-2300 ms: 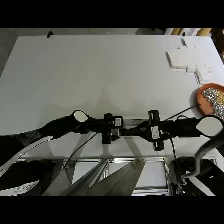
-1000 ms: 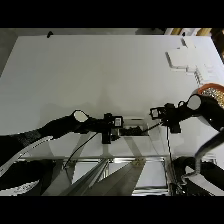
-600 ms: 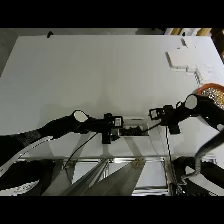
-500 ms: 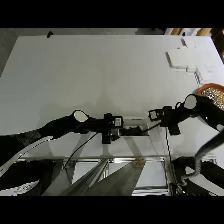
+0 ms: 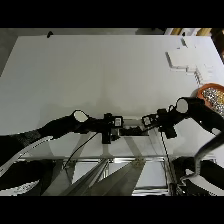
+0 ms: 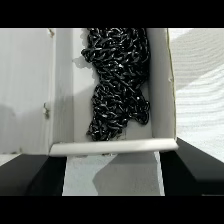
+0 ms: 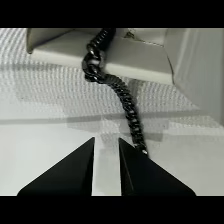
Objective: Fold the box and place the chain.
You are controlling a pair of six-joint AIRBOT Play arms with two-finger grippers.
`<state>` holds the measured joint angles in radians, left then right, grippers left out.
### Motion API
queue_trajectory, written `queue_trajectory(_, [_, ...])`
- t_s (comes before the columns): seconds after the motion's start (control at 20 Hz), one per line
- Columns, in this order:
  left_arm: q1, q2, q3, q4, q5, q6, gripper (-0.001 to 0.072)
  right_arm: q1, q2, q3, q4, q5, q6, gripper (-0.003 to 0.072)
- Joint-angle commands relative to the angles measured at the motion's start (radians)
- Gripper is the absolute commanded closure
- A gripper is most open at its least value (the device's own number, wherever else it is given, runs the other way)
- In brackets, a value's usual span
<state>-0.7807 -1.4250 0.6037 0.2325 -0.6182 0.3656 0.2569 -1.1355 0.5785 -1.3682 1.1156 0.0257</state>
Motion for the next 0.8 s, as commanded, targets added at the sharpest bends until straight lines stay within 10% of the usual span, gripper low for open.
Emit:
queue_trajectory(0.0, [0.0,0.0,0.0,0.0,0.0,0.0,0.0363,0.009,0.001,0.0,-0.03,-0.074,0.018,0.0494])
queue_trajectory(0.75, [0.0,0.0,0.0,0.0,0.0,0.0,0.0363,-0.136,-0.026,-0.032,0.07,-0.103,-0.087,0.0529])
